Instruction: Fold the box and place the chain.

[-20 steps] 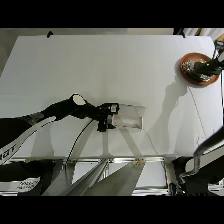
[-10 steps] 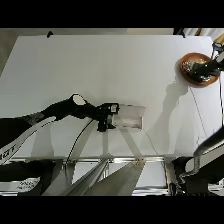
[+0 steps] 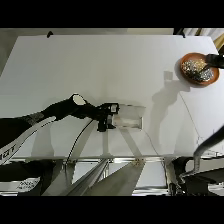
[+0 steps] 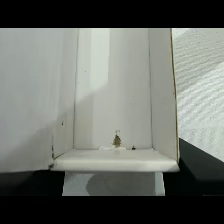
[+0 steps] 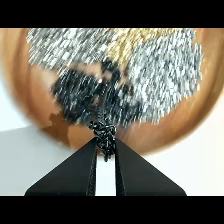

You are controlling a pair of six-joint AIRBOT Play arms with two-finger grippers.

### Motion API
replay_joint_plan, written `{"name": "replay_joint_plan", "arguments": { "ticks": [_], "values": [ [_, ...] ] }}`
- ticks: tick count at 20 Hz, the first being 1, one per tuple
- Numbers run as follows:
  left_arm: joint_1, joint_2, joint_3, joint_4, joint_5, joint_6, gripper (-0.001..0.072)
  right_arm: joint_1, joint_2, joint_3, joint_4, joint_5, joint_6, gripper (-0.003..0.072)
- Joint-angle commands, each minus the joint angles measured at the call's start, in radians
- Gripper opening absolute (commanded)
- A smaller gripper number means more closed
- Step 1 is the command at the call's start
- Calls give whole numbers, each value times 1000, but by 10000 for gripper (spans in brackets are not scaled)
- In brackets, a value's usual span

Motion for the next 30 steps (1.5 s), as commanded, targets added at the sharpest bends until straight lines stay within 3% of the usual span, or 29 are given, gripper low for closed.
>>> {"name": "replay_joint_plan", "arguments": {
  "ticks": [1, 8, 15, 22, 26, 30],
  "values": [
    [0, 0, 0, 0, 0, 0, 273, 0, 104, 0, 102, 166, -77, 15],
    [0, 0, 0, 0, 0, 0, 273, 0, 264, -1, 354, 394, -148, 15],
    [0, 0, 0, 0, 0, 0, 273, 32, 443, -16, 410, 503, -158, 15],
    [0, 0, 0, 0, 0, 0, 273, 232, 662, -70, 415, 617, -165, 15],
    [0, 0, 0, 0, 0, 0, 273, 305, 795, -238, 438, 584, -165, 15],
    [0, 0, 0, 0, 0, 0, 273, 348, 933, -522, 499, 487, -205, 15]
  ]
}}
